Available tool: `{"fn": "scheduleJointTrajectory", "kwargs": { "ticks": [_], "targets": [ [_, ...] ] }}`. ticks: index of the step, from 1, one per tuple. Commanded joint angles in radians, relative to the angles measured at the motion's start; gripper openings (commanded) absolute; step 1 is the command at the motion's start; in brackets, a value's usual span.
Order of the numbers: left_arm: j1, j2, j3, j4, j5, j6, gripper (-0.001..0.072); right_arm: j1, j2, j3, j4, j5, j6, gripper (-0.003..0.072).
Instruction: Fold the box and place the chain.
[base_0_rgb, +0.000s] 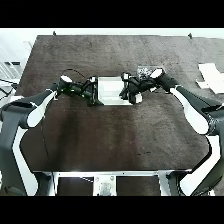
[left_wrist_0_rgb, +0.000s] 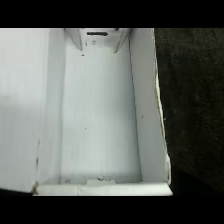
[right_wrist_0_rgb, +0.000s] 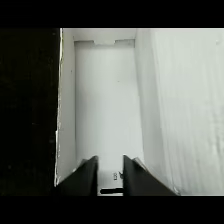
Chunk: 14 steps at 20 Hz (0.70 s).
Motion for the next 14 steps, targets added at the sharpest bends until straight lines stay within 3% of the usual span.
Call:
{"fn": "scheduleJointTrajectory", "kwargs": {
  "ticks": [1, 2, 3, 7, 11, 14],
  "targets": [
    [0.000, 0.000, 0.000, 0.002, -0.002, 0.001, 0.0407, -0.001, 0.011, 0.001, -0.040, 0.021, 0.010, 0.0114],
    [0.000, 0.000, 0.000, 0.002, -0.002, 0.001, 0.0408, -0.001, 0.018, 0.001, -0.079, 0.023, 0.032, 0.0037],
    [0.000, 0.000, 0.000, 0.002, -0.002, 0.001, 0.0407, -0.005, 0.024, 0.001, -0.117, 0.024, 0.066, 0.0008],
    [0.000, 0.000, 0.000, 0.002, -0.002, 0.001, 0.0407, -0.061, 0.072, 0.001, -0.135, 0.096, 0.116, 0.0007],
    [0.000, 0.000, 0.000, 0.002, -0.002, 0.001, 0.0407, -0.148, 0.166, 0.001, -0.007, 0.147, 0.193, 0.0006],
    [0.000, 0.000, 0.000, 0.002, -0.002, 0.001, 0.0408, -0.255, 0.196, 0.001, 0.076, 0.143, 0.459, 0.0006]
  ]
}}
